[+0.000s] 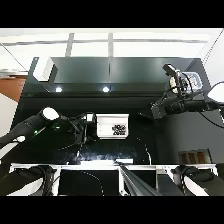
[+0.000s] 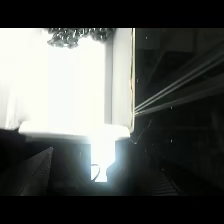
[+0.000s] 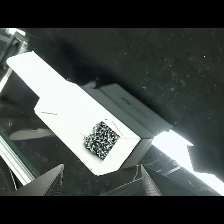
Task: Fold the box and place the chain.
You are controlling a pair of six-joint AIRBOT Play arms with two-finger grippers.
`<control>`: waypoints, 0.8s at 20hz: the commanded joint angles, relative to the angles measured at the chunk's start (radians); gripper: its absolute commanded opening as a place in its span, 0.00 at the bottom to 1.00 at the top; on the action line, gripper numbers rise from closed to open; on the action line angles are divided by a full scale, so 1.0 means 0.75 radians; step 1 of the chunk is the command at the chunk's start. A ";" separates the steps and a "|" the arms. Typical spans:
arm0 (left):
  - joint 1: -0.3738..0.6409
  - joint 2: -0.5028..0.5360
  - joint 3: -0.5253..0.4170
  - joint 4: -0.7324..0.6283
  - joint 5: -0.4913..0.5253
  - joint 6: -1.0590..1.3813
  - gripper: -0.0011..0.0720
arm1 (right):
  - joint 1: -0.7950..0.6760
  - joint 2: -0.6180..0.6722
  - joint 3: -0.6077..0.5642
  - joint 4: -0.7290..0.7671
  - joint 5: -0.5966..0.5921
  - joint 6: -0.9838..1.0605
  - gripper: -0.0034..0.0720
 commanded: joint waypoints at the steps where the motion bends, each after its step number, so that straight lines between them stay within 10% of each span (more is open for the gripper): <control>1: -0.005 -0.028 0.005 -0.022 0.027 0.025 0.99 | 0.000 0.001 0.001 0.000 -0.004 0.002 0.81; 16: -0.007 -0.107 0.080 -0.051 0.052 0.032 0.99 | 0.000 0.001 0.001 0.000 -0.005 0.002 0.81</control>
